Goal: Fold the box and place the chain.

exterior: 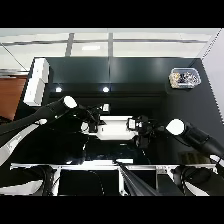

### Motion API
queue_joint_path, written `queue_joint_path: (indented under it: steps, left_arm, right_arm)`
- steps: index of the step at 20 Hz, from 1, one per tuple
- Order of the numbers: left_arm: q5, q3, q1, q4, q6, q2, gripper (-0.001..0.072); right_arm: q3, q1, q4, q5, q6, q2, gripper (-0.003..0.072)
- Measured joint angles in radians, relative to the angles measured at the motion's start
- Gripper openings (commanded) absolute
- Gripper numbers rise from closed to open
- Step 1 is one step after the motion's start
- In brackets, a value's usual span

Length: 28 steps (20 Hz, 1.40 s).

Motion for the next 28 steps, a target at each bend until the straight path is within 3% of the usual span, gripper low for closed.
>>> queue_joint_path:
  steps: [8, 23, 28]
  left_arm:
    - [-0.005, 0.0, 0.0, -0.001, 0.0, 0.0, 0.003]
    - [-0.013, 0.0, 0.0, -0.001, 0.002, 0.0, 0.003]
    - [-0.017, 0.0, 0.0, 0.0, 0.002, 0.0, 0.003]
  right_arm:
    - [0.062, -0.086, 0.046, 0.018, -0.027, -0.017, 0.0704]
    - [0.067, -0.096, 0.064, -0.016, -0.131, -0.05, 0.0704]
    - [0.067, -0.096, 0.075, 0.031, -0.138, -0.054, 0.0704]
